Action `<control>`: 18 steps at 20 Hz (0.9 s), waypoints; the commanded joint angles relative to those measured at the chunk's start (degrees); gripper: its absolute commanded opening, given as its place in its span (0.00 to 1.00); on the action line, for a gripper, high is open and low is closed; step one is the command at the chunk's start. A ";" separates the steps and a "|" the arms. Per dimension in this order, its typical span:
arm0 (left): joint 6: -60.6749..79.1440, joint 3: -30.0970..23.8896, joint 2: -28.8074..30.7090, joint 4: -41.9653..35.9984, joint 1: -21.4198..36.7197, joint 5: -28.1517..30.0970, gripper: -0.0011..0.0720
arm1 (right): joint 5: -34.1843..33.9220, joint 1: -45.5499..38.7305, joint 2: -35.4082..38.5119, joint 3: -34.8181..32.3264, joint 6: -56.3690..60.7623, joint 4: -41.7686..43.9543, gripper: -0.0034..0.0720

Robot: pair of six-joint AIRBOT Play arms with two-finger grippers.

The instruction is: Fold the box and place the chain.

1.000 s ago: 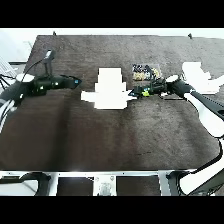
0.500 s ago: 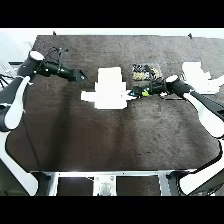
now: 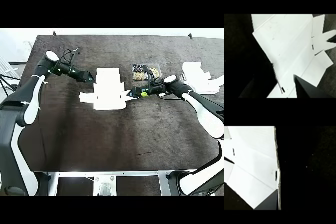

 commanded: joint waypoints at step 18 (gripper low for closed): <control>6.21 0.79 -6.91 -10.21 -1.29 -3.17 0.65 | -0.07 0.15 0.00 -0.04 -0.50 -0.02 0.06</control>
